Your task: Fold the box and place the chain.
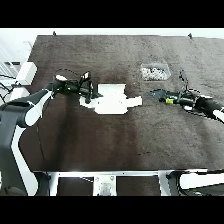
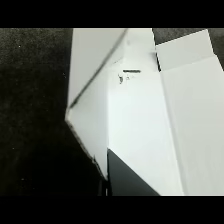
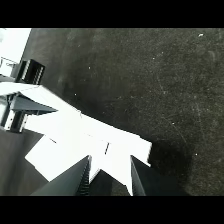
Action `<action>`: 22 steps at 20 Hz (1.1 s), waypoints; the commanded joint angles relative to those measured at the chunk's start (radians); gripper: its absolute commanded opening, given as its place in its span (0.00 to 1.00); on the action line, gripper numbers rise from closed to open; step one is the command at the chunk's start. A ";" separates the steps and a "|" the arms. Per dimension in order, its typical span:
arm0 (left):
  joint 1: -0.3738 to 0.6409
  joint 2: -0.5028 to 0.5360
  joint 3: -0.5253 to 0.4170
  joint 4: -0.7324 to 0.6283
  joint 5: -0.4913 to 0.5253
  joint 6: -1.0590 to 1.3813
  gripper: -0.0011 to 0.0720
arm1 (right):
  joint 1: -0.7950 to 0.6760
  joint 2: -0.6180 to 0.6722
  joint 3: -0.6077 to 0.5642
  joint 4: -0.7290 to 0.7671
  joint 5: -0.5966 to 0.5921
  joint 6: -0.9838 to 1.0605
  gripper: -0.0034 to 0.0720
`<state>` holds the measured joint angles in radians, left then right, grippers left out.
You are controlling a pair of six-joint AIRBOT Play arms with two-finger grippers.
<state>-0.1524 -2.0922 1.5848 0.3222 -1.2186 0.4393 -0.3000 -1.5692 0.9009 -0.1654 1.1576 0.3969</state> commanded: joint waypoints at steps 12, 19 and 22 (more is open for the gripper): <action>0.000 -0.006 -0.007 -0.002 0.058 0.040 0.04 | 0.000 0.034 -0.001 0.101 0.131 -0.242 0.45; 0.000 -0.006 -0.007 -0.002 0.023 0.022 0.04 | 0.081 0.267 -0.088 0.042 0.136 -0.354 0.40; 0.000 -0.006 -0.007 -0.004 0.022 0.023 0.04 | 0.087 0.262 -0.088 0.027 0.136 -0.467 0.39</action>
